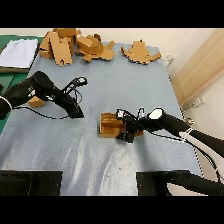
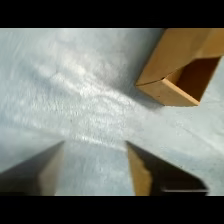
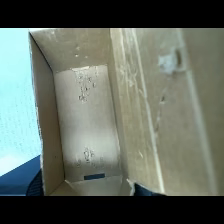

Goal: Fold the box.

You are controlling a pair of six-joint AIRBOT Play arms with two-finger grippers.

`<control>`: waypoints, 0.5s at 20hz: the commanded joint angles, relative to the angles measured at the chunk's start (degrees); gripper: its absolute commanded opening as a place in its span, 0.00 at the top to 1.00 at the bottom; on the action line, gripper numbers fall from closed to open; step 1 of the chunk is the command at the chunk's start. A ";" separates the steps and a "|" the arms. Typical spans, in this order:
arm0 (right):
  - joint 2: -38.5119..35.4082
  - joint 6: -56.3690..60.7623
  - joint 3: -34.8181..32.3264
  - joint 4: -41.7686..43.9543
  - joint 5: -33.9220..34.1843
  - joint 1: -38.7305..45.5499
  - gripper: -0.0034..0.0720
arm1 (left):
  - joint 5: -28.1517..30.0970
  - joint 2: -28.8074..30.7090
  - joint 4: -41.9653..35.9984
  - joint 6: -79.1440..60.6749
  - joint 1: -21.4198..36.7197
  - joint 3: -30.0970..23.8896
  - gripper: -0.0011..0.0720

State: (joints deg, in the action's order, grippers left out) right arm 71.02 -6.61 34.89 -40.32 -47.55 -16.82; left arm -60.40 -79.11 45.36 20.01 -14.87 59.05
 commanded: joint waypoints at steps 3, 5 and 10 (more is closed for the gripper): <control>0.04 -0.04 0.02 0.24 1.66 -0.07 0.16 | -4.66 -3.89 1.29 -18.95 -2.10 -0.96 0.07; 0.04 -0.04 0.02 0.28 1.95 -0.07 0.16 | -4.28 -4.17 5.86 -17.44 -5.20 -0.96 0.04; 0.04 -0.02 0.02 0.26 1.88 -0.07 0.16 | -3.96 -4.15 4.52 -15.91 -10.29 -0.92 0.02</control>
State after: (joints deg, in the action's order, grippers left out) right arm 71.02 -6.63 34.89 -40.07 -45.89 -16.84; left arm -63.96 -83.07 49.21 3.68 -22.55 58.15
